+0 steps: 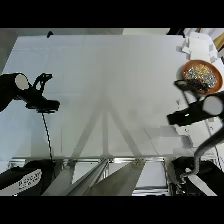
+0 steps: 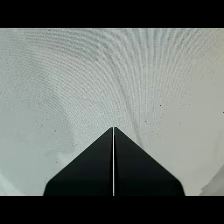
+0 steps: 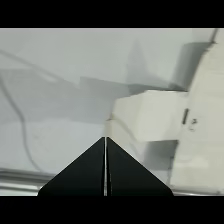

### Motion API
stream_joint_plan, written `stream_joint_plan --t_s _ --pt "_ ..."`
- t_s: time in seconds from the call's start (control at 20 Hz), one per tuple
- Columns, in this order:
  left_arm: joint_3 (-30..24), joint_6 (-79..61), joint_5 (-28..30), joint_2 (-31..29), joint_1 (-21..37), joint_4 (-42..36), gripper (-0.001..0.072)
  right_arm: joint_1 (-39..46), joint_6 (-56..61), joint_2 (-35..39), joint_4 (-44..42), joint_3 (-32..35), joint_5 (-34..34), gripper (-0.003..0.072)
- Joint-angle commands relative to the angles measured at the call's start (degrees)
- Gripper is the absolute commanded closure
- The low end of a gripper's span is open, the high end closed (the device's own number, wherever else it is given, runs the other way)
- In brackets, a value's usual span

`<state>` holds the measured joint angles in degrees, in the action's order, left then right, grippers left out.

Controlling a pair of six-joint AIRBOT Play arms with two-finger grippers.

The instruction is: Fold the box and place the chain.

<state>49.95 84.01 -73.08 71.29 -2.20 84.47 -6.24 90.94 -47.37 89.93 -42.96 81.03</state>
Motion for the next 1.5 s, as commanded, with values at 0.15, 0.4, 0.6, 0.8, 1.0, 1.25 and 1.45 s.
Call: stream_joint_plan --t_s 0.15,0.4,0.6,0.8,1.0,1.25,1.45 --pt "-0.02 0.00 0.00 -0.04 -0.02 0.04 0.0699 23.34 -5.01 -0.92 6.05 -7.98 -4.57 0.0676" --pt "-0.02 0.00 0.00 -0.04 -0.04 0.00 0.0699 31.78 -5.03 -9.64 12.85 -14.64 -5.68 0.0675" --pt "-0.02 0.00 -0.02 -0.04 -0.04 0.00 0.0699 38.42 -7.98 -18.40 17.94 -16.55 -5.31 0.0506" --pt "-0.02 0.00 0.00 -0.04 -0.02 0.00 0.0699 44.87 -15.61 -24.50 18.36 -16.55 -6.03 0.0235" --pt "-0.02 0.00 0.00 -0.04 -0.02 0.00 0.0699 49.53 -22.49 -29.29 18.27 -16.55 -7.48 0.0102" --pt "-0.02 0.00 0.00 -0.04 -0.02 0.00 0.0699 50.05 -29.24 -31.23 17.79 -16.55 -13.49 0.0103" --pt "-0.02 0.00 0.00 -0.04 -0.02 0.00 0.0699 50.05 -29.38 -34.05 17.29 -16.55 -13.57 0.0224"
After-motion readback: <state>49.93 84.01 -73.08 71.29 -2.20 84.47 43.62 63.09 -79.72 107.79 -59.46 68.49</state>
